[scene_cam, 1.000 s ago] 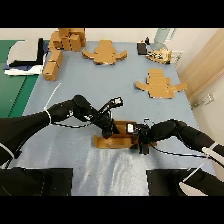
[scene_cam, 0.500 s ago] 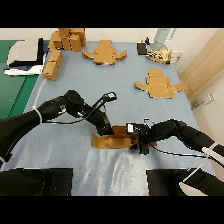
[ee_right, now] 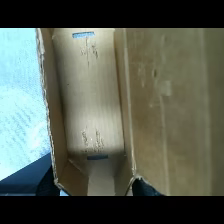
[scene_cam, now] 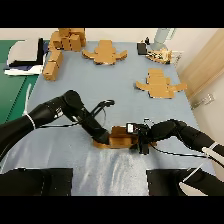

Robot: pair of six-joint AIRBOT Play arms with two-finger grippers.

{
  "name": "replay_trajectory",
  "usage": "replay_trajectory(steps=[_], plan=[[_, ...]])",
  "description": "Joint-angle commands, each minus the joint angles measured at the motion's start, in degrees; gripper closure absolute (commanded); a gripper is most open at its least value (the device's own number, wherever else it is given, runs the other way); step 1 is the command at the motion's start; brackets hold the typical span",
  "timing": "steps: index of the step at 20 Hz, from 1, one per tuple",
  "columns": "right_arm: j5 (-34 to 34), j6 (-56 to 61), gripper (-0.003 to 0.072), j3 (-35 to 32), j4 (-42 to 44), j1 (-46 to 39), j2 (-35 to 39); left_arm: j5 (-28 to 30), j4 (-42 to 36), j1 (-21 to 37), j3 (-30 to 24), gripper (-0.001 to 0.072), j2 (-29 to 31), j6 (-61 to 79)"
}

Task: Fold the box.

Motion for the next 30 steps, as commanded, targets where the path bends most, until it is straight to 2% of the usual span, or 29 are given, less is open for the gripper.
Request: replay_trajectory(steps=[1, 3, 8, 13, 17, 21, 23, 25, 30], plan=[[0.1, 0.0, 0.022, 0.1, 0.0, 0.0, 0.0, 13.0, -12.5, -4.2, -0.2, 0.0694, -0.5, -2.8], [0.1, 0.0, 0.022, 0.1, 0.0, 0.0, 0.0, 17.9, -16.5, -4.3, -0.1, 0.0695, -2.2, -2.5], [0.1, 0.0, 0.022, 0.1, 0.0, 0.0, 0.0, 28.3, -15.9, -3.6, -0.1, 0.0694, -7.9, -2.8], [0.1, 0.0, 0.022, 0.1, 0.0, 0.0, 0.0, 28.6, -13.4, -3.2, -0.1, 0.0695, -13.2, -3.2], [0.1, 0.0, 0.022, 0.1, 0.0, 0.0, 0.0, 28.5, -8.4, -2.3, 0.2, 0.0695, -13.5, -7.9], [0.1, 0.0, 0.022, 0.1, 0.0, 0.0, 0.0, 27.5, -8.2, -2.1, 1.7, 0.0695, -13.2, -7.2], [0.1, 0.0, 0.022, 0.1, 0.0, 0.0, 0.0, 27.3, -8.4, -1.3, 2.7, 0.0696, -11.2, -5.4], [0.1, 0.0, 0.022, 0.1, 0.0, 0.0, 0.0, 26.5, -8.4, -0.2, 2.3, 0.0696, -6.7, -2.8], [0.1, 0.0, 0.022, 0.1, 0.0, 0.0, 0.0, 24.7, -8.5, 1.7, -5.4, 0.0696, 9.6, -1.9]])
